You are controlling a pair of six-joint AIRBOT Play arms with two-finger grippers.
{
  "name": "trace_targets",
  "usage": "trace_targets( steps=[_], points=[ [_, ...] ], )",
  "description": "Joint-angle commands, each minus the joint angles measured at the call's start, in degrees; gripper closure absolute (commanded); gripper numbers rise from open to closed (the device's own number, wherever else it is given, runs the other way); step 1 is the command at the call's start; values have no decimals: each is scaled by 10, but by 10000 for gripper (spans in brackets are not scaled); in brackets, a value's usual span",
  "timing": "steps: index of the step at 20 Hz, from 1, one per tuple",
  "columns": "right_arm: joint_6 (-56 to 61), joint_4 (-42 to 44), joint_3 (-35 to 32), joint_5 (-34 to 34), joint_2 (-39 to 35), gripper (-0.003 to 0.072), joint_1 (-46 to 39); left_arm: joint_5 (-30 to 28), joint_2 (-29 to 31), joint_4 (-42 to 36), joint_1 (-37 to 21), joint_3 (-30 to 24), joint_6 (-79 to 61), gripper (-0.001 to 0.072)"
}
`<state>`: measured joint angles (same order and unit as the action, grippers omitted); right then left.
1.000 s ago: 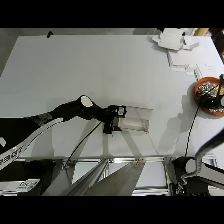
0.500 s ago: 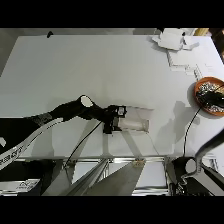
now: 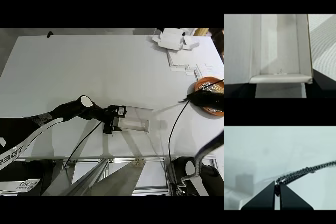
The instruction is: Fold the box and place the chain.
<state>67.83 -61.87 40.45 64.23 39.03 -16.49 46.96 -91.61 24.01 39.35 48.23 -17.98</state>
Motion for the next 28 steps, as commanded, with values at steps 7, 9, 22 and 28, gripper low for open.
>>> trace_targets(
  steps=[7,9,22,28],
  points=[
    [-21,0,-17,105,-45,667,192,0,0,0,0,1,0,503],
    [-19,-16,-34,91,-43,667,203,0,0,0,0,1,0,503],
    [44,-160,-46,-90,82,575,203,0,0,0,0,1,0,503],
    [27,-163,-45,-84,122,449,203,0,0,0,0,1,0,503]
  ],
)
